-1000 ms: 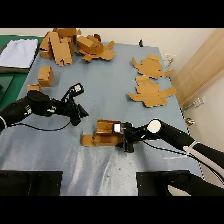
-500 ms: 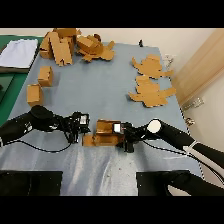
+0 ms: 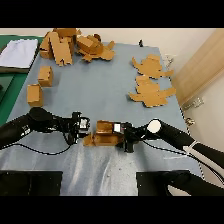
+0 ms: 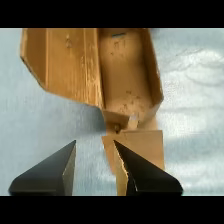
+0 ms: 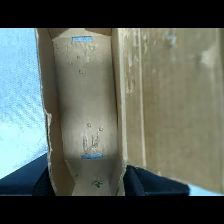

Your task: Fold the box.

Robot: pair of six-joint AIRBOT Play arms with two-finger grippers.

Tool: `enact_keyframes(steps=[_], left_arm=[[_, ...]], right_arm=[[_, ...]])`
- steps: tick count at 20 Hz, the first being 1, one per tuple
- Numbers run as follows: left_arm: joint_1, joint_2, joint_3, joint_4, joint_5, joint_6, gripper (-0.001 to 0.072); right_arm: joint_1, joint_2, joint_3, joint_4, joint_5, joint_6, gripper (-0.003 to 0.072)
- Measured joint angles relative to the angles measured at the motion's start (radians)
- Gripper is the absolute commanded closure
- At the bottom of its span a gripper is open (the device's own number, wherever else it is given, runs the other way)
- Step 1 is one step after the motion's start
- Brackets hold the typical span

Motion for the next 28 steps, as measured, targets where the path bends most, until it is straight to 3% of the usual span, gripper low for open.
enact_keyframes(steps=[2, 12, 18, 28], left_arm=[[-0.001, 0.037, 0.001, -0.005, 0.013, -0.03, 0.0385], [-0.062, 0.103, 0.001, 0.106, -0.074, -0.236, 0.0381], [-0.111, 0.084, 0.001, 0.193, -0.045, -0.321, 0.038], [-0.174, 0.023, 0.018, 0.193, 0.006, -0.376, 0.0383]], right_arm=[[0.0, 0.0, 0.0, 0.0, 0.0, 0.0, 0.0227], [0.0, 0.0, 0.0, 0.0, 0.0, 0.0, 0.0227], [0.0, 0.0, 0.0, 0.0, 0.0, 0.0, 0.0227], [0.0, 0.0, 0.0, 0.003, 0.0, 0.0, 0.0227]])
